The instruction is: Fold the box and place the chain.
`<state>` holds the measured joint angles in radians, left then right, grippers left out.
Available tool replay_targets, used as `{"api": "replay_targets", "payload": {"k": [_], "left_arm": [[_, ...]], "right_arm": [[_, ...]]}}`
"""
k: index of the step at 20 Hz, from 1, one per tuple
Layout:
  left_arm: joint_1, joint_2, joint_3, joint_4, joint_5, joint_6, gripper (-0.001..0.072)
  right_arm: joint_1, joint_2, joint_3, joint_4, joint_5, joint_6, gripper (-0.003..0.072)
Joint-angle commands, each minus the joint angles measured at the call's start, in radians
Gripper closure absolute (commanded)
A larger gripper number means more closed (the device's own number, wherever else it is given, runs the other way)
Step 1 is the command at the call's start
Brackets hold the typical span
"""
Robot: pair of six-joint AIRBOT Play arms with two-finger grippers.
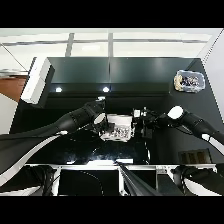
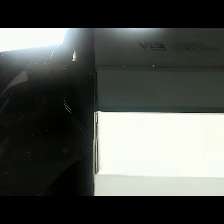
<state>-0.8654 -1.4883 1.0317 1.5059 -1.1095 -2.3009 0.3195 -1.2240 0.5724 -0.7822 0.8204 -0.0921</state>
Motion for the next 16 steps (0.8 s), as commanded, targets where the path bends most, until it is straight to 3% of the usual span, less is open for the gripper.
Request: {"api": "replay_targets", "payload": {"k": [1,2,4,5,6,11,16], "left_arm": [[0.000,0.000,0.000,0.000,0.000,0.000,0.0677],[0.000,0.000,0.000,0.000,0.000,0.000,0.0677],[0.000,0.000,0.000,0.000,0.000,0.000,0.0677],[0.000,0.000,0.000,0.000,0.000,0.000,0.0677],[0.000,0.000,0.000,0.000,-0.001,0.000,0.0677],[0.000,0.000,0.000,0.000,-0.001,0.000,0.0677],[0.000,0.000,0.000,0.000,0.000,0.000,0.0677]], "right_arm": [[-0.002,-0.001,0.001,0.001,0.031,0.009,0.0400],[-0.002,-0.001,0.001,0.001,0.033,0.009,0.0482],[-0.002,0.000,0.001,0.008,0.034,0.010,0.0503],[-0.002,0.000,0.001,0.008,0.040,0.009,0.0610],[-0.002,0.003,0.001,0.007,0.052,0.010,0.0659],[-0.002,0.059,0.001,0.007,0.070,0.090,0.0657],[-0.002,0.247,0.002,0.008,0.084,0.319,0.0658]]}}
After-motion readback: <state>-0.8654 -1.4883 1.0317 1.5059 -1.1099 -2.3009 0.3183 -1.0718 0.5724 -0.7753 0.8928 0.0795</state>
